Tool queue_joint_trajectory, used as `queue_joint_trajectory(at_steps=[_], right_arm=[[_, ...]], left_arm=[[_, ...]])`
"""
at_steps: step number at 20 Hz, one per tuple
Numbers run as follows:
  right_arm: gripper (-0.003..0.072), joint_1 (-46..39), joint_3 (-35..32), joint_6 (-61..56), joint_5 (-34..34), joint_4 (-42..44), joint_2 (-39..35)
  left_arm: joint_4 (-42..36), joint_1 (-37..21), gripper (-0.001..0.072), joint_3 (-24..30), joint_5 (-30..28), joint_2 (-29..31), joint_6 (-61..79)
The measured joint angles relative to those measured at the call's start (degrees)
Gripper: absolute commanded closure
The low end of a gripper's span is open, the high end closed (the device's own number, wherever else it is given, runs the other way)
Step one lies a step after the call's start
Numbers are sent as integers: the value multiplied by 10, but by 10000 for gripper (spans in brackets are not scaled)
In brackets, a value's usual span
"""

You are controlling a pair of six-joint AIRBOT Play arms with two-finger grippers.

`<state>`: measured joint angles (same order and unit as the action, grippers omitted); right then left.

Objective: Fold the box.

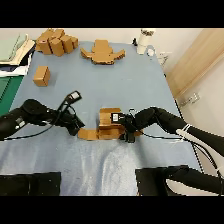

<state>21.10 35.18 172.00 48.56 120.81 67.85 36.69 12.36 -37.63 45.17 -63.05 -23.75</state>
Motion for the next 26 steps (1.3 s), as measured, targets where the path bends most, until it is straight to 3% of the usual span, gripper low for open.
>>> queue_joint_trajectory(at_steps=[4, 7, 17, 24, 25, 26], right_arm=[[183, 0, 0, 0, 0, 0, 0], [183, 0, 0, 0, 0, 0, 0], [183, 0, 0, 0, 0, 0, 0], [183, 0, 0, 0, 0, 0, 0], [183, 0, 0, 0, 0, 0, 0], [182, 0, 0, 0, 0, 0, 0]], left_arm=[[113, -37, 701, 11, 28, 25, -267], [130, -31, 701, 28, 45, 7, -354], [-21, 88, 702, 43, -63, -49, -367], [-45, 134, 697, 25, -75, -54, -364], [-45, 135, 623, 21, -73, -54, -366], [-44, 134, 416, 17, -73, -54, -372]])
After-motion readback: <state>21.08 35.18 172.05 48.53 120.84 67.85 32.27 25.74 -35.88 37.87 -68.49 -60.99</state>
